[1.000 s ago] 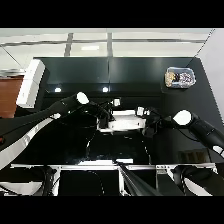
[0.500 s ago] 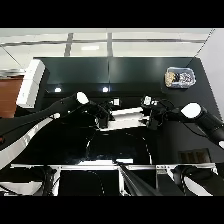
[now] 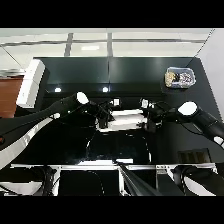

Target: Fold the box and place the chain.

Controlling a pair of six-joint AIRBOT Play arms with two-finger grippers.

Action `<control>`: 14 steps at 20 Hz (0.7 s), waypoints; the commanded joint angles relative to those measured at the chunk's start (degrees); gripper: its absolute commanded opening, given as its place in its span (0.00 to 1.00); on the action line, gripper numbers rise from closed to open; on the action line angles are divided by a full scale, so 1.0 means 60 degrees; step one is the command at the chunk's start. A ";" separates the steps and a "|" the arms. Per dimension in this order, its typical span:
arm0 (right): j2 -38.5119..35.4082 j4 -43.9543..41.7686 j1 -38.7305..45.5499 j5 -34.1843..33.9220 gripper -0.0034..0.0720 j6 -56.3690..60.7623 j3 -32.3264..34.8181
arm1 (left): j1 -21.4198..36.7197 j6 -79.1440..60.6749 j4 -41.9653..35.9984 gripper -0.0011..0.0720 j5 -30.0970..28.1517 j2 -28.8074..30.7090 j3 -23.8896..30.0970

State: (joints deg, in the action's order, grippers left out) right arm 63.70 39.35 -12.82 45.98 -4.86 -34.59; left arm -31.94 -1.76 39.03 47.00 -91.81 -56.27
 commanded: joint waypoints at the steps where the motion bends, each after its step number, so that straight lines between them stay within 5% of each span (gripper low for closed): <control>1: 0.0353 0.0051 -0.0011 0.0018 0.99 -0.1300 0.0004 | 0.0000 0.0004 -0.0004 0.05 -0.0007 -0.0004 -0.0007; 9: 0.0364 -0.0594 -0.0011 0.0699 0.99 -0.1475 0.0098 | 0.0000 0.0004 -0.0007 0.05 -0.0018 -0.0004 -0.0007; 14: 0.0812 -0.0313 -0.0007 0.0062 0.99 -0.1708 0.0382 | 0.0000 0.0004 -0.0007 0.05 -0.0018 -0.0004 -0.0007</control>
State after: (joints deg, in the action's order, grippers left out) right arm 67.24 37.06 -12.82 47.79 -13.96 -32.84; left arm -31.94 -1.78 39.00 47.05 -91.81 -56.27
